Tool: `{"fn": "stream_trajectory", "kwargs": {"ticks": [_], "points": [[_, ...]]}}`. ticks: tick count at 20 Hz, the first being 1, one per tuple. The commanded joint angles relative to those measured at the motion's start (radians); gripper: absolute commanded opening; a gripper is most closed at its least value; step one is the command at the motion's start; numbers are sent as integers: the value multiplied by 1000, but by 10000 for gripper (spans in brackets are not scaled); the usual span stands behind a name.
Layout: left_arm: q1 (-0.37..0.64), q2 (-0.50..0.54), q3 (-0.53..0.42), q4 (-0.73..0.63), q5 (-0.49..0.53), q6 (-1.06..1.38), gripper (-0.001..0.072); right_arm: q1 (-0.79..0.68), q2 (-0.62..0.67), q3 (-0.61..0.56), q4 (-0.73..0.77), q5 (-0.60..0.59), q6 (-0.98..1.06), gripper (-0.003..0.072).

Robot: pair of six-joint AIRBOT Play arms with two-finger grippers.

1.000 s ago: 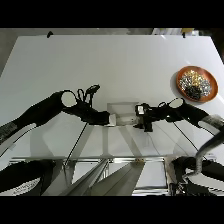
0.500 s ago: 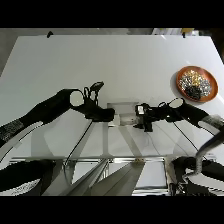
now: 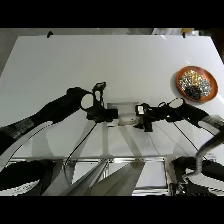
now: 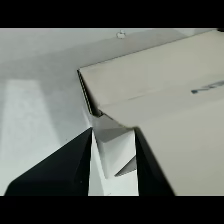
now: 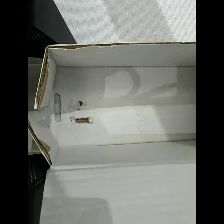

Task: Fold the box and place the chain.

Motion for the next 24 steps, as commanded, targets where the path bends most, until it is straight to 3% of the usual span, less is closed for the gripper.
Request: {"fn": "stream_trajectory", "kwargs": {"ticks": [1, 8, 13, 15, 21, 22, 23, 24], "points": [[-30, -53, 65, 96, -77, -144, 288, 0, 0, 0, 0, 0, 0, 399], [-82, -133, 99, 155, -99, -352, 261, 0, 0, 0, 0, 0, 0, 399], [-101, -232, 251, 256, -285, -351, 243, 0, 0, 0, 0, 0, 0, 399], [-106, -241, 253, 259, -276, -358, 191, 0, 0, 0, 0, 0, 0, 399], [-119, -268, 253, 253, -259, -381, 188, 0, 0, 0, 0, 0, 0, 399], [-119, -268, 253, 253, -259, -393, 162, 0, 0, 0, 0, 0, 0, 399], [-119, -268, 253, 253, -259, -400, 40, 0, 0, 0, 0, 0, 0, 399], [-119, -268, 253, 253, -259, -401, 3, 0, 0, 0, 0, 0, 0, 399]]}}
